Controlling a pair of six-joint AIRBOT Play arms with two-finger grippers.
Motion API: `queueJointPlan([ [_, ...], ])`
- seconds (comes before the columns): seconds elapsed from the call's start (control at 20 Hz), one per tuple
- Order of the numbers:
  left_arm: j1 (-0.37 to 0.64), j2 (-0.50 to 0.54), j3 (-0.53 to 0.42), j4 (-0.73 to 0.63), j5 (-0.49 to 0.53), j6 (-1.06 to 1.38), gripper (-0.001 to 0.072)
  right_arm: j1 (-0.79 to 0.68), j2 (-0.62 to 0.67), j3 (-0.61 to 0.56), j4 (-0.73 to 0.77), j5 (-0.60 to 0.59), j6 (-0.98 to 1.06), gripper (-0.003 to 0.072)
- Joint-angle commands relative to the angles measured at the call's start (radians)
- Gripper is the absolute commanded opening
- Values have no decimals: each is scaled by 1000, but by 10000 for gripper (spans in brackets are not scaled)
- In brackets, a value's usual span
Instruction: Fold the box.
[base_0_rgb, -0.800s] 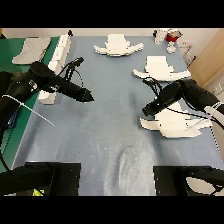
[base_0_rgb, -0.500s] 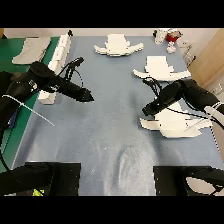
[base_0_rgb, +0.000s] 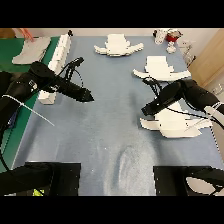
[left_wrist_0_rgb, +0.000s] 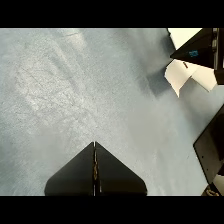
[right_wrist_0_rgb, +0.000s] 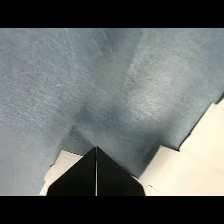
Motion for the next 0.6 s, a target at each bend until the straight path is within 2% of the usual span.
queueJointPlan([
  [0.0,0,0,1,-15,2,0,13,0,0,1,167,0,2,5],
  [0.1,0,0,1,-45,14,0,13,2,-1,1,254,5,68,6],
  [0.15,-1,-1,1,-56,26,0,13,6,-3,1,251,18,142,5],
  [0.25,-2,-1,1,-77,33,0,13,0,-4,10,198,28,323,6],
  [0.3,-2,-1,1,-82,33,0,13,-19,-4,32,140,14,405,33],
  [0.35,-2,-1,1,-85,41,0,13,-51,-4,68,71,-29,483,134],
  [0.4,-2,-1,1,-90,53,0,13,-110,-4,123,-18,-106,559,369],
  [0.45,-2,-1,1,-100,58,0,13,-171,-5,173,-94,-175,567,425],
  [0.55,-2,-1,1,-107,57,-1,13,-322,-5,262,-250,-296,562,425],
])
